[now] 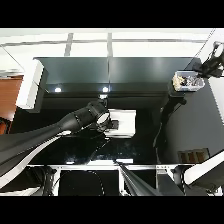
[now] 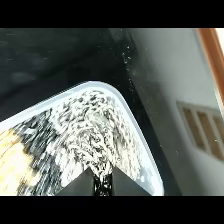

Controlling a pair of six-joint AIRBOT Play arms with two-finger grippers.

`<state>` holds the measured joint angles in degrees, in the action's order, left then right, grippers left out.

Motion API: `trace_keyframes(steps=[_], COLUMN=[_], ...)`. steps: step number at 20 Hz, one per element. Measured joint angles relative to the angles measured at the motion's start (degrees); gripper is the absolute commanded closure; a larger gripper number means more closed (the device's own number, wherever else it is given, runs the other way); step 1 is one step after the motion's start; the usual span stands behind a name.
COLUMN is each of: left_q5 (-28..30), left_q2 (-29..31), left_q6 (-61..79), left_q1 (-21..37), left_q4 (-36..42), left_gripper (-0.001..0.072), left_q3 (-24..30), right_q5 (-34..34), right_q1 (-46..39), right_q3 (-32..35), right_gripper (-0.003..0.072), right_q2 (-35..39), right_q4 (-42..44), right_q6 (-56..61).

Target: Fold the box and place the chain.

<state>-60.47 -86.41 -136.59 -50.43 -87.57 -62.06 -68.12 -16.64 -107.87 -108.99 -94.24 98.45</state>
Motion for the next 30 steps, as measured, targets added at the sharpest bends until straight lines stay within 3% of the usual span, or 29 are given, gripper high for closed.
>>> trace_keyframes(steps=[7, 14, 19, 25, 30], left_q5=[0.00, 0.00, 0.00, -0.02, -0.02], left_q2=[0.00, 0.00, 0.00, 0.00, 0.00], left_q6=[0.00, 0.00, 0.02, 0.02, 0.02], left_q1=[0.02, 0.00, 0.00, 0.02, 0.00], left_q4=[0.00, 0.00, 0.00, 0.00, 0.00], left_gripper=[0.0684, 0.0684, 0.0684, 0.0683, 0.0684], left_q3=[0.00, 0.00, 0.00, 0.00, 0.00], right_q5=[-2.78, -2.49, -8.22, -11.39, -6.03], right_q1=[1.36, 5.03, 12.59, 22.91, 30.32], right_q3=[4.46, 20.35, 29.49, 42.29, 49.46], right_gripper=[0.0679, 0.0679, 0.0680, 0.0680, 0.0680], right_q2=[16.83, 41.79, 55.17, 62.40, 63.36], right_q4=[10.71, 20.48, 25.22, 32.61, 42.69], right_q6=[-8.92, -14.01, -14.64, -13.75, -13.38])
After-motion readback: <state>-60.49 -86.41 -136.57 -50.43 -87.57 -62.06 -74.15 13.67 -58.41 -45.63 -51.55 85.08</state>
